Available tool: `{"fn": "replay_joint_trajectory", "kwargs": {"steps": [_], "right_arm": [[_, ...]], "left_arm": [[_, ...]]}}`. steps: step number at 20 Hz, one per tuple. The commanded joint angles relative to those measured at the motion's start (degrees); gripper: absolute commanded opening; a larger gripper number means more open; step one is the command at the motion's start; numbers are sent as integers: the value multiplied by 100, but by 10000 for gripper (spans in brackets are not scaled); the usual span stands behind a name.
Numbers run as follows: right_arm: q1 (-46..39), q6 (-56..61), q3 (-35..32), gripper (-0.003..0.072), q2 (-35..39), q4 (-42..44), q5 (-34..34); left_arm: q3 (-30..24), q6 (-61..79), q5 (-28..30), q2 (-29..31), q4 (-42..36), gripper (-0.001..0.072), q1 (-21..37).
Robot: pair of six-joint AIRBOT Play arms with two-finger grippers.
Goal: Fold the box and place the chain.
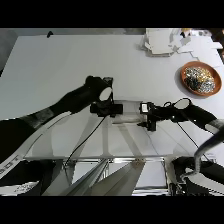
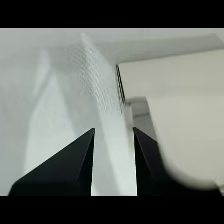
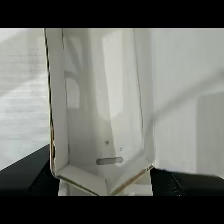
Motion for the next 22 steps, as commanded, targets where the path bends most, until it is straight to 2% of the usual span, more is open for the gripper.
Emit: {"fn": "replay_joint_trajectory", "kwargs": {"steps": [1,2,4,7,9,12,14,15,16,19,22], "right_arm": [[0,17,0,437,4,20,-9],[-2,17,0,437,4,15,-7],[0,17,0,437,4,15,-7],[0,17,0,437,4,17,-7],[0,17,0,437,4,15,-7],[0,17,0,437,4,15,-7],[0,17,0,437,4,17,-7],[0,17,0,437,4,17,-7],[0,17,0,437,4,15,-9],[0,17,0,437,4,15,-7],[0,17,0,437,4,17,-7]], "left_arm": [[-72,2022,-470,697,-369,276,232],[-203,2605,-490,922,-544,308,306],[-636,3943,-439,1375,-1001,565,527],[-1703,6299,26,1908,-1449,572,981],[-2363,7879,444,1985,-1803,575,1322],[-3080,10579,1705,1731,-2420,577,1707],[-3139,11890,2229,1390,-2822,577,1770],[-3139,12469,2426,1196,-3202,602,1770],[-3139,13053,2562,1016,-3600,712,1770],[-3136,14275,2992,533,-4784,704,1762],[-3136,14616,3049,326,-5362,705,1766]]}}
